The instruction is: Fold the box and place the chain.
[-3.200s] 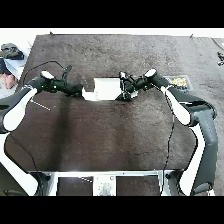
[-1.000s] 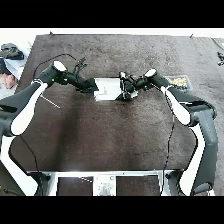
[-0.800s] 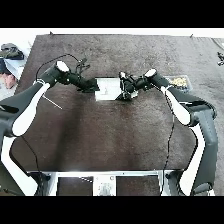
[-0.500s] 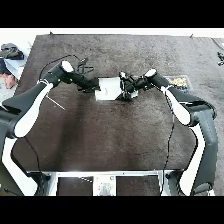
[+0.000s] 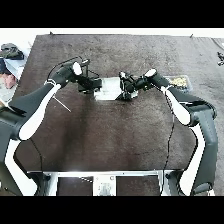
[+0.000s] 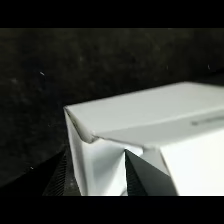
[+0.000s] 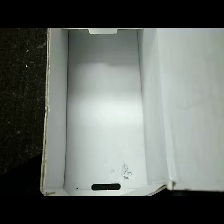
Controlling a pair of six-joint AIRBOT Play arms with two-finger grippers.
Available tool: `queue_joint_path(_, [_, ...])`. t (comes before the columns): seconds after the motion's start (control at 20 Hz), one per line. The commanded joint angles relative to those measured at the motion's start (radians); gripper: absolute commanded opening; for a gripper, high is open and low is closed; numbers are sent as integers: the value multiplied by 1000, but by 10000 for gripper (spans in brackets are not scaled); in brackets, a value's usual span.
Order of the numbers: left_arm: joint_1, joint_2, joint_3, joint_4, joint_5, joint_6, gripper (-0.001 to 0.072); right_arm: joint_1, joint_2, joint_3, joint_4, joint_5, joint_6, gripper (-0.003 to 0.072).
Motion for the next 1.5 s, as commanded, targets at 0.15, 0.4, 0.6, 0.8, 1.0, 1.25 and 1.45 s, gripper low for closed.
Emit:
queue_joint_path(0.15, [-24,-25,101,126,-79,-142,343,1,0,1,0,1,0,375])
queue_joint_path(0.4, [-55,-146,266,200,-246,-182,343,1,0,1,0,0,0,375])
queue_joint_path(0.6, [-76,-195,323,232,-275,-187,344,1,0,1,0,1,0,375])
queue_joint_path(0.8, [-76,-195,323,285,-277,-219,344,1,0,1,0,1,0,375])
queue_joint_path(1.0, [-76,-200,323,298,-276,-227,344,1,0,1,0,1,0,375])
queue_joint_path(1.25, [-76,-208,323,303,-275,-226,344,1,0,1,0,1,0,375])
queue_joint_path(1.45, [-82,-224,341,315,-291,-207,346,1,0,1,0,1,0,374])
